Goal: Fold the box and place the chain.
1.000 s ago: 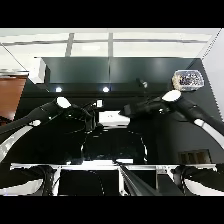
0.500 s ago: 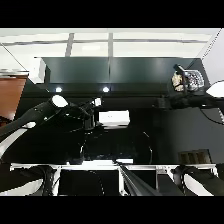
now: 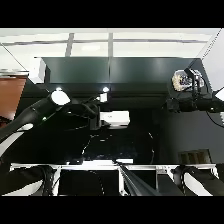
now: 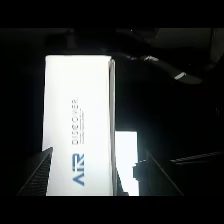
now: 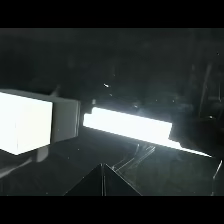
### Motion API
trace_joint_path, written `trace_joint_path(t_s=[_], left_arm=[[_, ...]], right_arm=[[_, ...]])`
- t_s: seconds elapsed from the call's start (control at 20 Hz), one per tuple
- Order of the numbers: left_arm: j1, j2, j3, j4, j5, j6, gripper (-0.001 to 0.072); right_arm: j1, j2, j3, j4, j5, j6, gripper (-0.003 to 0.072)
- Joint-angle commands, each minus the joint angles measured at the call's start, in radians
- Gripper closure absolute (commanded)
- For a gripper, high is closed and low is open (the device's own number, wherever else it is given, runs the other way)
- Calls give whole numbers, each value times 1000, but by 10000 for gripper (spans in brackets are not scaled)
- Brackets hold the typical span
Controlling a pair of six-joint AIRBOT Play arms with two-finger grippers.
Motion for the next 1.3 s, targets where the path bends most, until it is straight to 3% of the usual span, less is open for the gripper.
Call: trace_joint_path(t_s=[0.0, 0.25, 0.75, 1.05, 1.25], left_arm=[[-59, -101, 102, 47, 21, -110, -4], [-59, -170, 142, 76, 36, -209, -4], [-74, -179, 142, 80, -6, -207, -4], [-189, -211, 140, 260, 170, -208, -7], [-196, -233, 140, 293, 151, -208, 1]], right_arm=[[-3, 1, -16, 16, -9, 2, 668], [-3, 1, -16, 19, -14, 2, 668], [-3, 1, -16, 19, -21, 2, 668], [-3, 1, -16, 19, -29, 3, 668], [-3, 1, -16, 19, -29, 3, 668]])
